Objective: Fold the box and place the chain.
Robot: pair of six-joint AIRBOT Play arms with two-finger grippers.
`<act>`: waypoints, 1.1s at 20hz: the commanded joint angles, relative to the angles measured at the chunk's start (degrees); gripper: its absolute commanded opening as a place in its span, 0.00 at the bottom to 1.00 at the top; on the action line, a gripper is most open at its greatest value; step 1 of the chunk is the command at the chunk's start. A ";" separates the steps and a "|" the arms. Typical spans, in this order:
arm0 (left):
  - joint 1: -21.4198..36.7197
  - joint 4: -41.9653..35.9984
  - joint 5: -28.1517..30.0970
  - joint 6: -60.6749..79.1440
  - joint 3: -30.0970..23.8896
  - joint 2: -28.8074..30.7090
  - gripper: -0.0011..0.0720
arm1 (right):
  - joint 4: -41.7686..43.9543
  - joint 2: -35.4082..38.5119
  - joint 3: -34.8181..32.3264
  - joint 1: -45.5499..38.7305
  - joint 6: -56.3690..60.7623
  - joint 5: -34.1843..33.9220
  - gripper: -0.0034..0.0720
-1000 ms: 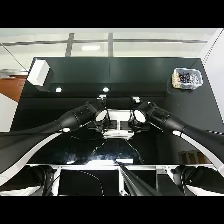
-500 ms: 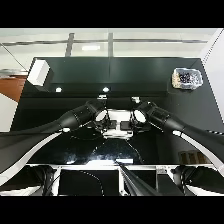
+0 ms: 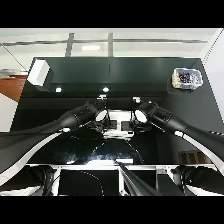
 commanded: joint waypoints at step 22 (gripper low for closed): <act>0.02 0.09 -0.24 0.07 0.00 0.00 0.05 | 1.03 -0.04 -0.02 0.04 0.00 -5.11 0.13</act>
